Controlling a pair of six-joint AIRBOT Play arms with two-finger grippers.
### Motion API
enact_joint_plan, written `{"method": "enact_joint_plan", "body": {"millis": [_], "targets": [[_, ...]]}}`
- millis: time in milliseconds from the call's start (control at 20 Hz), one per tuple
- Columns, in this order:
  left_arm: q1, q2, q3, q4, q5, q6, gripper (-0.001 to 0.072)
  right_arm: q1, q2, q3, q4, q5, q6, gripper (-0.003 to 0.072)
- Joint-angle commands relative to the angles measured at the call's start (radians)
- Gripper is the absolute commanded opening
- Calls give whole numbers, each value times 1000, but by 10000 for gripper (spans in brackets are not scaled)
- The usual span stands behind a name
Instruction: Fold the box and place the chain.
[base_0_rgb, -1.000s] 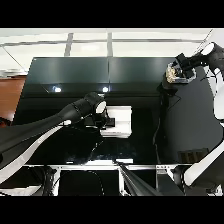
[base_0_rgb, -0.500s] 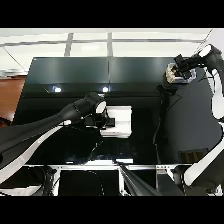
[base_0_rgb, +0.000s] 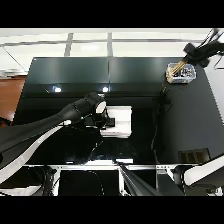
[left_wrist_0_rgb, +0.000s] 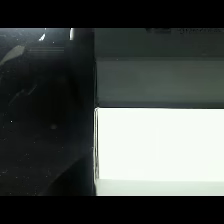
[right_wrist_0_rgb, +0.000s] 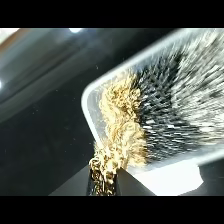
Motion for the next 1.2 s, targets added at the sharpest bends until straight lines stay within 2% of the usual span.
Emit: {"method": "enact_joint_plan", "body": {"millis": [0,250,400,600,800,900,1150], "targets": [[0,0,1,0,1,0,27,6,179,2,-109,54,-114,12],[0,0,1,0,0,0,27,6,423,2,-61,55,-163,11],[0,0,1,0,0,0,27,24,544,1,-35,153,-171,11],[0,0,1,0,0,0,27,118,695,-51,-26,202,-192,11],[0,0,1,0,2,0,27,239,777,-60,-27,263,-201,11],[0,0,1,0,2,0,27,283,790,-60,-1,332,-201,11],[0,0,1,0,1,0,27,348,792,-60,176,477,-226,12]]}}
